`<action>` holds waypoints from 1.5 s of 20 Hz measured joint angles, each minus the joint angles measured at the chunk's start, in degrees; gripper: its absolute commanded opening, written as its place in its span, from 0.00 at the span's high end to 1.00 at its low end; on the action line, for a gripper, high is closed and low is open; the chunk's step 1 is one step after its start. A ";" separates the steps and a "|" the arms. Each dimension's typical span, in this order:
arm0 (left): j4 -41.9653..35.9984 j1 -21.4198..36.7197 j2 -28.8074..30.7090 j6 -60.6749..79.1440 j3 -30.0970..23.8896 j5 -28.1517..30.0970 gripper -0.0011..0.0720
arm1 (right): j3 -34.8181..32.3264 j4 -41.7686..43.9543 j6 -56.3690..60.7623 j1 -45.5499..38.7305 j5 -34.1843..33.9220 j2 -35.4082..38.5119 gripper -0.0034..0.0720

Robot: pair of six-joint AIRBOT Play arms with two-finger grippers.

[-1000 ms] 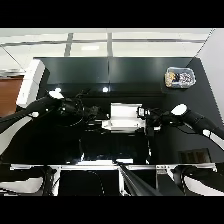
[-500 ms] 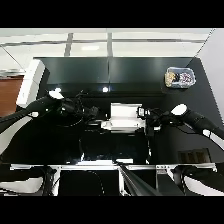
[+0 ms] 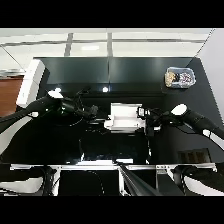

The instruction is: Fold the box and place the chain.

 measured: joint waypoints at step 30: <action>25.77 -15.87 0.83 -35.89 12.13 12.52 0.23 | 0.00 0.00 0.02 0.00 0.02 0.00 0.61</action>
